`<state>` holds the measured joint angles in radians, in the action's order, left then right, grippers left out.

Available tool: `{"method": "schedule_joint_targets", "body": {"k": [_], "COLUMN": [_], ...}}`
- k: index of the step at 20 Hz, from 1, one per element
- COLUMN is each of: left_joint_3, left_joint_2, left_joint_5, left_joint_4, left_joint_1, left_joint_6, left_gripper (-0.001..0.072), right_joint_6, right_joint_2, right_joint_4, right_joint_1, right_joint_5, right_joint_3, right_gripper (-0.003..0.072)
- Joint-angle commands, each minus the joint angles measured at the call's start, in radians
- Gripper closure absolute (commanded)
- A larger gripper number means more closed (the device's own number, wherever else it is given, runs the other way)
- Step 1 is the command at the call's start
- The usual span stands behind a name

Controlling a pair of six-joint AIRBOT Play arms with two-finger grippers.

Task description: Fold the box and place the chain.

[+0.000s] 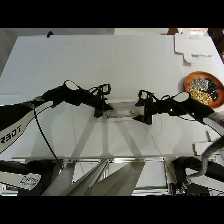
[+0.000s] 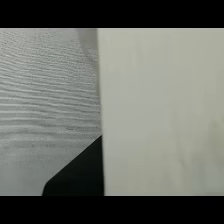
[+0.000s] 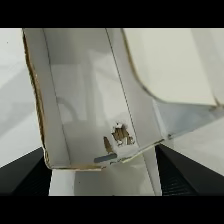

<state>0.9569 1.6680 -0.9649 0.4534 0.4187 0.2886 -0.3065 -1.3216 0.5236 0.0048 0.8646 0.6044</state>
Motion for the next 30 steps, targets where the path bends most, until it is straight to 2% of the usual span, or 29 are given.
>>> {"method": "schedule_joint_targets", "body": {"k": [1,5,10,18,30], "left_joint_3": [0.001,0.001,0.001,0.001,0.001], "left_joint_2": [-0.001,-0.001,-0.001,-0.001,-0.001], "left_joint_5": [-0.001,0.000,-0.001,0.000,0.000], "left_joint_4": [0.000,0.000,0.000,0.000,0.000], "left_joint_1": [0.001,0.001,0.001,0.001,0.001], "left_joint_6": [0.000,0.000,0.000,0.000,0.000], "left_gripper": [0.0687,0.0687,0.0687,0.0687,0.0687], "right_joint_6": [-0.045,-0.052,-0.103,-0.174,-0.177], "right_joint_2": [-0.035,-0.098,-0.119,-0.184,-0.198], "right_joint_4": [-0.012,-0.013,-0.009,-0.016,-0.008], "right_joint_1": [-0.042,-0.044,-0.043,-0.006,-0.006], "right_joint_5": [0.061,0.113,0.168,0.142,0.142], "right_joint_3": [0.021,0.091,0.098,0.098,0.098], "right_gripper": [0.0019,0.0019,0.0019,0.0019,0.0019]}}
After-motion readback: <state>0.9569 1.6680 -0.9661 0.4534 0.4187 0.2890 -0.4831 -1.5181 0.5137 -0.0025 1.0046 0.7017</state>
